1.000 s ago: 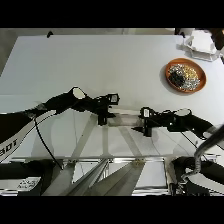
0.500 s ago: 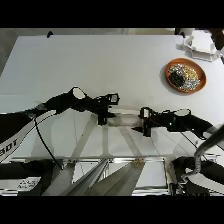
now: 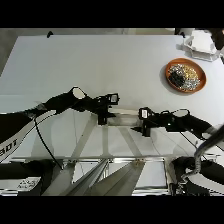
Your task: Fold the box and place the chain.
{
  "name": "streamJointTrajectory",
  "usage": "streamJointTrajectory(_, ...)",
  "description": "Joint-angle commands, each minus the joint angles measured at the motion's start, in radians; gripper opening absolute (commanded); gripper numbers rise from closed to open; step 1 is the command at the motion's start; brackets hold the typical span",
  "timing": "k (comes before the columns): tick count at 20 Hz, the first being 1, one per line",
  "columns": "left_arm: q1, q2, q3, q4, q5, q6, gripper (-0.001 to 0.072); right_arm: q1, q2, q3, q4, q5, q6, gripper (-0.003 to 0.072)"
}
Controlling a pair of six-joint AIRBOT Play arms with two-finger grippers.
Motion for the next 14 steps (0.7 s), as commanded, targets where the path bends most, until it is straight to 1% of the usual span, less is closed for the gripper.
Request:
streamJointTrajectory(1, 0.000, 0.001, 0.001, 0.000, -0.001, 0.000, 0.0011, 0.001, -0.001, 0.001, 0.000, -0.008, 0.002, 0.0431)
streamJointTrajectory(14, 0.000, 0.001, 0.001, 0.000, -0.001, 0.000, 0.0011, 0.001, 0.000, 0.001, 0.000, -0.013, 0.004, 0.0436)
